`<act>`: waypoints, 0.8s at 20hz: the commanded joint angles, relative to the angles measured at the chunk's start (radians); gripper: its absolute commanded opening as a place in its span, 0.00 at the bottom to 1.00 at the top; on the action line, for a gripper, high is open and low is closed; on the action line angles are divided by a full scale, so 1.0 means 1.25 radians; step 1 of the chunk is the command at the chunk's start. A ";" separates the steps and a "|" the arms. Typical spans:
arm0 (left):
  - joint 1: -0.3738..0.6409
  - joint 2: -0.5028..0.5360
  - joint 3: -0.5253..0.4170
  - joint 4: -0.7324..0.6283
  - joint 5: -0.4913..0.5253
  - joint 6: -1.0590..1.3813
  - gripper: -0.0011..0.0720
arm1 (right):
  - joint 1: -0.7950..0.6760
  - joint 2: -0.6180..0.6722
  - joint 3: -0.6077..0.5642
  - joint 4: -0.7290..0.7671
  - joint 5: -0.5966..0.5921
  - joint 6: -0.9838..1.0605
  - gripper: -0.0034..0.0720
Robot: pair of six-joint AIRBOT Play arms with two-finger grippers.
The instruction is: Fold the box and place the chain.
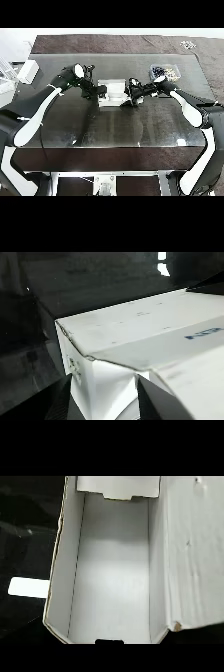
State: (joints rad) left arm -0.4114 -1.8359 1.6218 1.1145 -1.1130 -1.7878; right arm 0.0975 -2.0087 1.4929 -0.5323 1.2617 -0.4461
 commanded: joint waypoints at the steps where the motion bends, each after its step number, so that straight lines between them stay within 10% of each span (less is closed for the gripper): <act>1: -0.013 -0.016 0.029 0.055 -0.036 -0.039 0.65 | 0.000 0.000 0.000 0.000 0.000 0.000 0.82; 16: -0.054 -0.107 0.180 0.187 -0.147 -0.096 0.65 | 0.000 0.000 0.000 0.000 0.000 0.000 0.82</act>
State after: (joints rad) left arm -0.4725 -1.9522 1.8179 1.3132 -1.2736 -1.8942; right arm 0.0975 -2.0087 1.4929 -0.5323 1.2617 -0.4465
